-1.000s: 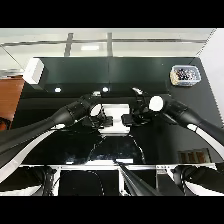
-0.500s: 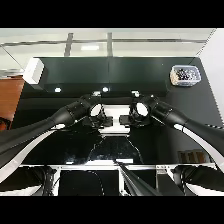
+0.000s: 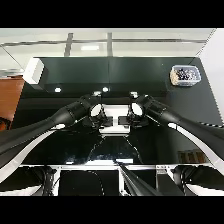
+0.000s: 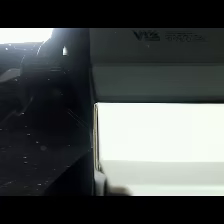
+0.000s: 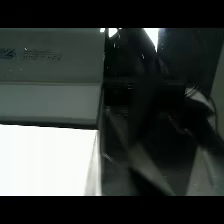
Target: Fold the box and place the chain.
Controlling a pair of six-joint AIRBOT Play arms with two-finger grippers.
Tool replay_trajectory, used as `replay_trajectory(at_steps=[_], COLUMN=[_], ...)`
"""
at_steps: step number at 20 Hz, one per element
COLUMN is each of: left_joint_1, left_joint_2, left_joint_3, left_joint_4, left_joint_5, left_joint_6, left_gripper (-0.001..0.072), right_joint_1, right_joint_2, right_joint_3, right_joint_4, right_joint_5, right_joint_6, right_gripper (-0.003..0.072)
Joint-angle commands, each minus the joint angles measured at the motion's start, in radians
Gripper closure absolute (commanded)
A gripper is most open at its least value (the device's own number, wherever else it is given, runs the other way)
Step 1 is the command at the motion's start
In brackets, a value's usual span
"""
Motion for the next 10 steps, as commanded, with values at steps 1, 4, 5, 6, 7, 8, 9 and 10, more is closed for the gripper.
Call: replay_trajectory(at_steps=[1,4,5,6,7,8,9,10], left_joint_1=[0.001,0.001,0.001,0.001,0.001,0.001,0.001,0.001], left_joint_2=[0.000,0.000,0.000,0.000,0.000,0.000,0.000,0.000], left_joint_3=[0.001,0.001,0.001,0.001,0.001,0.001,0.001,0.001], left_joint_4=[0.002,0.002,0.002,0.002,0.002,0.002,0.002,0.002], left_joint_5=[-0.005,-0.005,-0.005,-0.005,-0.005,-0.005,-0.005,-0.005], left_joint_6=[0.000,0.000,0.000,0.000,0.000,0.000,0.000,0.000], left_gripper=[0.0682,0.0682,0.0681,0.0682,0.0681,0.0681,0.0681,0.0681], right_joint_1=[0.006,0.006,0.006,0.006,0.006,0.006,0.006,0.006], right_joint_2=[-0.009,-0.010,-0.010,-0.010,-0.009,-0.009,-0.009,-0.009], right_joint_3=[0.002,0.003,0.003,0.003,0.003,0.003,0.003,0.003], right_joint_4=[0.010,0.009,0.009,0.009,0.009,0.009,0.010,0.012], right_joint_5=[0.005,0.003,0.005,0.003,0.002,-0.003,-0.006,-0.010], right_joint_6=[0.007,0.008,0.008,0.007,0.007,0.007,0.007,0.008], right_gripper=[0.0622,0.0672,0.0672,0.0672,0.0671,0.0667,0.0571,0.0461])
